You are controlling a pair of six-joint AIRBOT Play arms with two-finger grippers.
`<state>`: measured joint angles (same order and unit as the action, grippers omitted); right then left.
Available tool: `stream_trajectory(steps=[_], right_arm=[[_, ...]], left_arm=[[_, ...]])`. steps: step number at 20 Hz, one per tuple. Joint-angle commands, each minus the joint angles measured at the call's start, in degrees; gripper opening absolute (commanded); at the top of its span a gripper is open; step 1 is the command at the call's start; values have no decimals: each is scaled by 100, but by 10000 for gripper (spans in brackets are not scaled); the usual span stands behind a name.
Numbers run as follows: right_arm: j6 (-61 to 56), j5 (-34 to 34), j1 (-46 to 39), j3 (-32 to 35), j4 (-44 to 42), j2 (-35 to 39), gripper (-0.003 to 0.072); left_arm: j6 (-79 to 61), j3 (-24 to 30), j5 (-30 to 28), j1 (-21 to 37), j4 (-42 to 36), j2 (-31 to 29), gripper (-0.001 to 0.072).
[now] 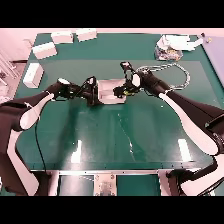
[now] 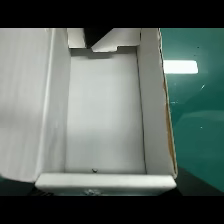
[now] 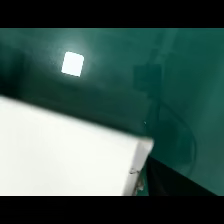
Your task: Fold the box and place the chain.
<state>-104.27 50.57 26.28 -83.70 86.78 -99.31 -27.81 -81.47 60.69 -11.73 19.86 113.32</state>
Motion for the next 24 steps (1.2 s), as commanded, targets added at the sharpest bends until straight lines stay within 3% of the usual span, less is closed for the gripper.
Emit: stream_trajectory(steps=[1,6,7,8,9,13,15,22,24], right_arm=[[-33,0,-76,-4,192,7,526],[-37,31,-138,-4,168,7,523],[-35,55,-131,-4,76,7,500],[-33,98,-131,-4,15,7,402],[-35,157,-129,-4,4,7,356],[-35,374,-101,-4,-83,0,343],[-66,459,-103,-4,-83,0,273],[-166,831,-24,-103,-175,-11,272],[-166,833,-28,-151,-170,-15,221]], left_arm=[[-9,0,2,11,28,-4,250],[-9,0,2,13,28,-4,249],[-9,0,0,13,28,-4,249],[-9,0,0,11,28,-4,250],[-9,0,2,11,28,-4,249],[-9,0,2,11,28,-4,249],[-9,0,2,13,28,-4,250],[-9,0,2,13,28,-4,249],[-7,0,2,13,28,-4,249]])
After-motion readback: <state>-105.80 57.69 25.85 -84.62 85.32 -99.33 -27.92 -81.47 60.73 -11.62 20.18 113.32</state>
